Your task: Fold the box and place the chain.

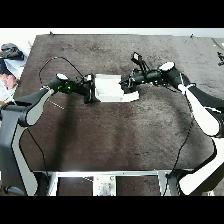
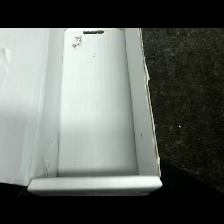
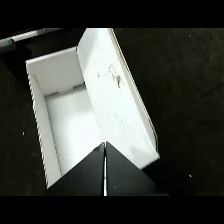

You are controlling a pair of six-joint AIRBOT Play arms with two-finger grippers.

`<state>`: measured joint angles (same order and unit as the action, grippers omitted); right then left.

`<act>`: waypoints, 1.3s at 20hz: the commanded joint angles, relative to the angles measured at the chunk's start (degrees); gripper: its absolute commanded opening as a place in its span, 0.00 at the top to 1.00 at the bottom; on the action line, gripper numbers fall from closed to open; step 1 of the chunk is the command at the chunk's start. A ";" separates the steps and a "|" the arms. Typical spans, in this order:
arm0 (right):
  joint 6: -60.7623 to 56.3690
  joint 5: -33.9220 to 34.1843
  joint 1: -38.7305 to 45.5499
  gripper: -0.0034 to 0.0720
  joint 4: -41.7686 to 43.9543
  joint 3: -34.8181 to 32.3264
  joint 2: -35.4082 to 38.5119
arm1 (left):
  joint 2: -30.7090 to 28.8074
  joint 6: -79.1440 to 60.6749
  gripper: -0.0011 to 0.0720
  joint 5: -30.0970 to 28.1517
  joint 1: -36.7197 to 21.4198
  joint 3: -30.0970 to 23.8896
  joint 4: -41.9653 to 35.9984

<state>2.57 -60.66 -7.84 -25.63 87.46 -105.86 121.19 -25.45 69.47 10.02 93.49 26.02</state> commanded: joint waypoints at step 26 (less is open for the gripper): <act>5.33 12.57 -0.98 0.93 -3.91 0.04 3.15 | 0.00 0.00 0.51 -0.02 0.00 0.00 -0.15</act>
<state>7.40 -46.57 -9.41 -27.42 87.46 -106.34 121.19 -25.43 69.47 10.02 93.49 25.91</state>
